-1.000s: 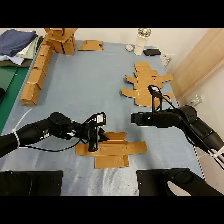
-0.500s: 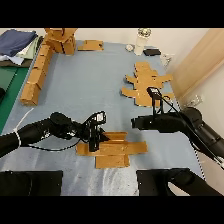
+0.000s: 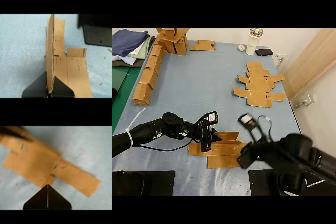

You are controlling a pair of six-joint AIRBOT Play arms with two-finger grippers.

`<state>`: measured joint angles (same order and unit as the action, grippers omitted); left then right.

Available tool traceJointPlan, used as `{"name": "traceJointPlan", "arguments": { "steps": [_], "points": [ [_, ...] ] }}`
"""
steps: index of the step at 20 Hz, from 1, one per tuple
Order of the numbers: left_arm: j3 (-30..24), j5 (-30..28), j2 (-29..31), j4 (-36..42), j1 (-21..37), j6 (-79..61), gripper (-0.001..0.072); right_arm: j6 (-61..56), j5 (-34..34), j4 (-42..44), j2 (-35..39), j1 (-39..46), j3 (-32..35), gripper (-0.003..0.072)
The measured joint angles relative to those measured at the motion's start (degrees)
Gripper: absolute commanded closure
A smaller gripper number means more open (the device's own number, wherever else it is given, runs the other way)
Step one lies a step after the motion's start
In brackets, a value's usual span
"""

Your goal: Fold the box.

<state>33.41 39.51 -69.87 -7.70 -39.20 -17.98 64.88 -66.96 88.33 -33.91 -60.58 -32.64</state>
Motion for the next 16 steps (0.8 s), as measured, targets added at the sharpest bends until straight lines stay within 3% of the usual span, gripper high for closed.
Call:
{"name": "traceJointPlan", "arguments": {
  "steps": [1, 2, 3, 7, 16],
  "points": [
    [0.0, 0.0, 0.0, 0.0, 0.0, 0.0, 0.0695, -0.2, 0.7, -0.8, -0.5, -5.0, 1.4, 0.0487],
    [0.0, 0.0, 0.0, 0.0, 0.0, 0.0, 0.0695, -0.4, 1.5, -1.8, -1.2, -10.2, 2.9, 0.0259],
    [0.0, 0.0, 0.0, 0.0, 0.0, 0.0, 0.0695, -0.4, 2.3, -3.3, -2.1, -14.7, 4.2, 0.0201],
    [0.0, 0.0, 0.0, 0.0, 0.0, 0.0, 0.0696, -0.3, 4.6, -10.5, -7.1, -24.9, 6.7, 0.0201],
    [0.0, 0.0, 0.0, 0.0, 0.0, 0.0, 0.0695, 1.6, 7.5, -23.4, -16.3, -28.7, 7.5, 0.0201]
  ]
}}
